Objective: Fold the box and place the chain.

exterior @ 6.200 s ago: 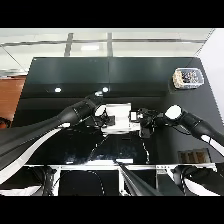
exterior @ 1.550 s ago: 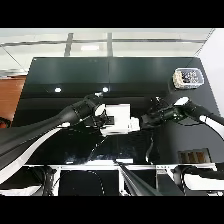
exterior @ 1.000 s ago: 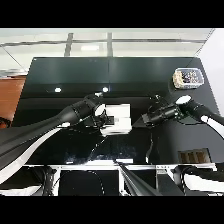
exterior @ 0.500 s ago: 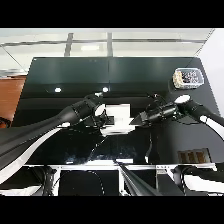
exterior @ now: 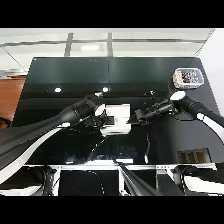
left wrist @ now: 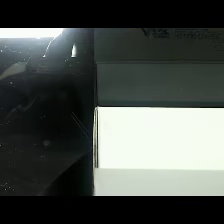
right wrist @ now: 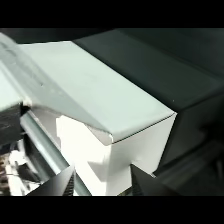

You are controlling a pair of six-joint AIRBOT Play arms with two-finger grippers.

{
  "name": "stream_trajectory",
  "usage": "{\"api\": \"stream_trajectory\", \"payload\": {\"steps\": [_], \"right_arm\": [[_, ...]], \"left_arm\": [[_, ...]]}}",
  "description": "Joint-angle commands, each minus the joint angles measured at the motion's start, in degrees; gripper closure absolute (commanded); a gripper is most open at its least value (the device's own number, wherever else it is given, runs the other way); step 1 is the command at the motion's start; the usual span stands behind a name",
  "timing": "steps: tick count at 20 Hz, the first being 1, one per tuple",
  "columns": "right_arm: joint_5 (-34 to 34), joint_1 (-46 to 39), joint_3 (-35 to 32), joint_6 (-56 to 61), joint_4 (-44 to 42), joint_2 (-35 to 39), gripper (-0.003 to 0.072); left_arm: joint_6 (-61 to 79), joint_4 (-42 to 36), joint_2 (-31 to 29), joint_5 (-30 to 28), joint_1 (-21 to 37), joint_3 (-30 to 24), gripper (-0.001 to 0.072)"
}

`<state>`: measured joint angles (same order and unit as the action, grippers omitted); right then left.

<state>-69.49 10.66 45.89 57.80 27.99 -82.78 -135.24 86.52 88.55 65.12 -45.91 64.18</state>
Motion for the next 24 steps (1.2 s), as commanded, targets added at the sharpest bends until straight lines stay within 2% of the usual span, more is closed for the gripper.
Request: {"api": "stream_trajectory", "payload": {"steps": [1, 8, 14, 17, 21, 24], "right_arm": [[3.15, 4.9, 3.76, 10.21, 7.96, 0.02, 0.0319], [3.26, 13.33, 11.04, 30.91, 28.85, 0.02, 0.0319], [2.25, 18.43, 12.76, 40.74, 39.17, 0.02, 0.0319], [3.93, 21.29, 13.27, 44.35, 40.68, 0.0, 0.032], [3.98, 25.09, 16.2, 53.48, 50.07, -0.13, 0.0319], [4.63, 26.82, 17.79, 61.02, 54.05, -0.31, 0.0324]], "left_arm": [[0.0, -0.09, 0.04, -0.07, 0.02, 0.02, 0.068], [0.0, -0.11, 0.04, -0.07, 0.02, 0.02, 0.068], [0.0, -0.11, 0.04, -0.09, 0.02, 0.02, 0.068], [0.0, -0.11, 0.04, -0.09, 0.02, 0.02, 0.068], [0.0, -0.09, 0.04, -0.09, 0.02, 0.02, 0.068], [0.0, -0.07, 0.04, -0.09, 0.02, 0.02, 0.068]]}}
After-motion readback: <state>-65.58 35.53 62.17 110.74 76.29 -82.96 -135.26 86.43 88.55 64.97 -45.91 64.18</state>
